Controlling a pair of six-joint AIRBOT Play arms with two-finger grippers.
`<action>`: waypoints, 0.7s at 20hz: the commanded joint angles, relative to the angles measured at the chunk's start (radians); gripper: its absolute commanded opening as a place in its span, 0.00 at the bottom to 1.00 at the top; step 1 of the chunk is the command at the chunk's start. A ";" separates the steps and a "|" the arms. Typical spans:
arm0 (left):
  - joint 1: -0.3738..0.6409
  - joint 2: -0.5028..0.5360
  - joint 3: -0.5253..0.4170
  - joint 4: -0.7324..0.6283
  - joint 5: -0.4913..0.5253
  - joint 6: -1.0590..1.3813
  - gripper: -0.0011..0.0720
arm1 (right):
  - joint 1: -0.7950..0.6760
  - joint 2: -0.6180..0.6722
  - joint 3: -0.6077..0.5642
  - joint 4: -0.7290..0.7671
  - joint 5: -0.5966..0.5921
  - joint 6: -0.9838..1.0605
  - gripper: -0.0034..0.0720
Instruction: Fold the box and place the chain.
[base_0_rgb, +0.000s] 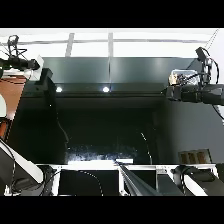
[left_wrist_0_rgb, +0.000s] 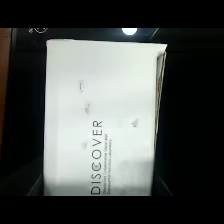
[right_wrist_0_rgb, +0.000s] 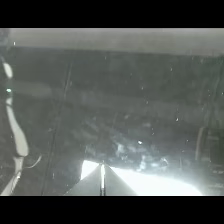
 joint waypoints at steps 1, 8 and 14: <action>0.000 -0.066 0.050 -0.027 -0.059 -0.015 0.87 | 0.001 0.000 0.000 -0.001 -0.023 0.000 0.07; -0.008 0.171 0.050 0.234 -0.275 -0.134 0.99 | 0.001 0.002 0.003 0.011 0.030 -0.001 0.07; -0.013 0.433 0.010 0.270 -0.722 -0.325 0.05 | 0.000 0.013 0.090 -0.082 0.318 -0.141 0.07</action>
